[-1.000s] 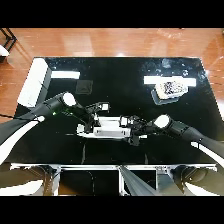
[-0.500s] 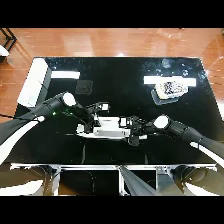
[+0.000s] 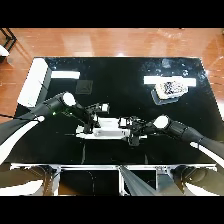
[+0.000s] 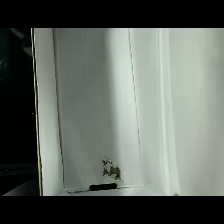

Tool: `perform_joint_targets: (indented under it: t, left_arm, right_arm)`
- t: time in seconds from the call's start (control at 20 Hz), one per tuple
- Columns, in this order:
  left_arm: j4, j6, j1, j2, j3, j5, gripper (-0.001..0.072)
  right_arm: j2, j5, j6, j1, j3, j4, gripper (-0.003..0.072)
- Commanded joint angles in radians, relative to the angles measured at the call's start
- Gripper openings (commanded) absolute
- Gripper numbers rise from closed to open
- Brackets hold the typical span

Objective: Fold the box and place the chain.

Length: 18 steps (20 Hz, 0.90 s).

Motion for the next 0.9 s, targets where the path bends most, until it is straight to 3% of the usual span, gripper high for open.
perform_joint_targets:
  t: [0.0,0.15,0.35,0.65,0.8,0.85]
  left_arm:
    - [0.002,-0.004,0.004,0.002,0.005,-0.002,0.0288]
    - [0.008,-0.085,0.019,0.004,0.031,-0.012,0.0634]
    - [0.092,-0.182,0.053,0.021,0.064,-0.082,0.0635]
    - [0.269,-0.409,0.107,0.156,0.065,-0.157,0.0633]
    - [0.271,-0.538,0.161,0.231,0.065,-0.221,0.06]
    - [0.271,-0.589,0.18,0.254,0.065,-0.249,0.0516]
  right_arm:
    - [0.0,-0.002,0.0,0.001,0.001,0.0,0.0537]
    - [0.0,-0.002,0.0,0.001,0.001,0.0,0.0537]
    - [0.0,-0.002,0.0,0.001,0.001,0.0,0.0537]
    - [0.0,-0.002,-0.001,0.001,0.001,-0.001,0.0537]
    - [0.0,-0.002,-0.001,0.001,0.001,-0.001,0.0536]
    - [0.0,-0.002,-0.001,0.001,0.001,-0.001,0.0536]
